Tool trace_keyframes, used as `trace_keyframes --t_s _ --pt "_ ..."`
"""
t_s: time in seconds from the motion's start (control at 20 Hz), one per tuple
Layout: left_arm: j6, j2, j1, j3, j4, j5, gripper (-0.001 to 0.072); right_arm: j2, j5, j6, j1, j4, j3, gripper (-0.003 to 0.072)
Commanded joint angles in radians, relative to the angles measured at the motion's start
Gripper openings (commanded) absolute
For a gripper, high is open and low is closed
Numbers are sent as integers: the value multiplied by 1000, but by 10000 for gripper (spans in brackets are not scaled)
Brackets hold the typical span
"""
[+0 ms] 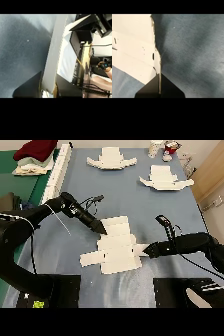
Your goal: Fold the box.
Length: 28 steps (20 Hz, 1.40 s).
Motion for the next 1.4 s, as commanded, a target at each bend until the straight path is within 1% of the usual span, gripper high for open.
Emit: trace_keyframes --t_s 0.0,0.4,0.45,0.5,0.55,0.6,0.65,0.75,0.85,0.9,0.95,1.0,1.15,1.3,1.35 --pt "53 -1 -1 1 -1 -40 16 1 4 0 0 0 -1 3" --pt "89 -1 -57 2 -1 -38 15 1 27 0 0 0 0 10" --pt "118 0 -60 4 -2 -37 14 1 32 0 0 -3 0 121" --pt "143 1 -60 9 -5 -35 13 1 46 0 -1 -29 0 258" --pt "166 8 -60 14 -5 -25 12 1 59 1 -1 -86 3 316" --pt "189 22 -60 17 -5 -5 12 1 74 22 -2 -178 11 316" --pt "223 45 -62 18 -5 25 11 1 84 84 -2 -288 23 316" --pt "270 101 -70 18 -3 89 11 1 88 274 -2 -547 63 316" --pt "279 158 -88 18 2 157 10 1 91 425 -2 -730 107 318" --pt "283 186 -104 18 13 187 10 1 97 470 -2 -783 132 391" --pt "285 212 -124 17 43 222 9 1 106 504 -2 -806 163 532" --pt "285 239 -150 15 86 270 9 1 109 531 -2 -813 194 558" --pt "286 328 -238 -32 161 434 9 1 125 632 -2 -838 269 557" --pt "289 430 -332 -124 161 583 8 -2 138 691 -2 -856 272 557" --pt "308 470 -370 -164 161 647 8 -7 137 698 -2 -850 272 557"
